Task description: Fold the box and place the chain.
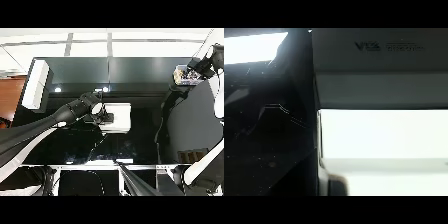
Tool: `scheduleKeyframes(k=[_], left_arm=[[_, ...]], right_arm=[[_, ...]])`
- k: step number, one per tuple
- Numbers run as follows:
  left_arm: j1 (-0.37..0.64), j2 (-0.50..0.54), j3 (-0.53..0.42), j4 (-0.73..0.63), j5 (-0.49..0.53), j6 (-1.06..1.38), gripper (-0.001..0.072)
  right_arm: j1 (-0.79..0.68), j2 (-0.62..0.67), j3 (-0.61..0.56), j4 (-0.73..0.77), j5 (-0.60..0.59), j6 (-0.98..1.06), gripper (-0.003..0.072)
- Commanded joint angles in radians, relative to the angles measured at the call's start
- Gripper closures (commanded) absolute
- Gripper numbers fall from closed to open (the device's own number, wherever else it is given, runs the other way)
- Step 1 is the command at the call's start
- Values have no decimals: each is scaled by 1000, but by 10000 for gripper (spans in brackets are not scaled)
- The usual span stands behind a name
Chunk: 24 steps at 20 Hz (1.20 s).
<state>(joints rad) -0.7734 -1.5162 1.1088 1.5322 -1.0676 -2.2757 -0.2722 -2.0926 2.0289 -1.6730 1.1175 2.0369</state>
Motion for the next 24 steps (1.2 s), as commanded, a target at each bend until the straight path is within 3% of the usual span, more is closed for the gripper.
scheduleKeyframes(k=[1,3,5,7,13,17,24], left_arm=[[0,0,0,1,-10,0,684],[0,0,0,1,-10,0,684],[0,1,0,1,-10,0,684],[0,1,0,1,-10,0,684],[0,1,0,0,-10,0,684],[0,1,0,0,-10,0,684],[0,1,0,0,-12,0,684]], right_arm=[[-13,-40,27,12,6,-20,-32],[-12,-51,26,14,5,-46,-20],[-12,-57,26,18,12,-60,253],[-14,-47,27,16,27,-61,655],[-19,119,27,-28,33,-187,673],[-16,307,26,22,184,-409,674],[-31,707,-119,392,230,-502,675]])
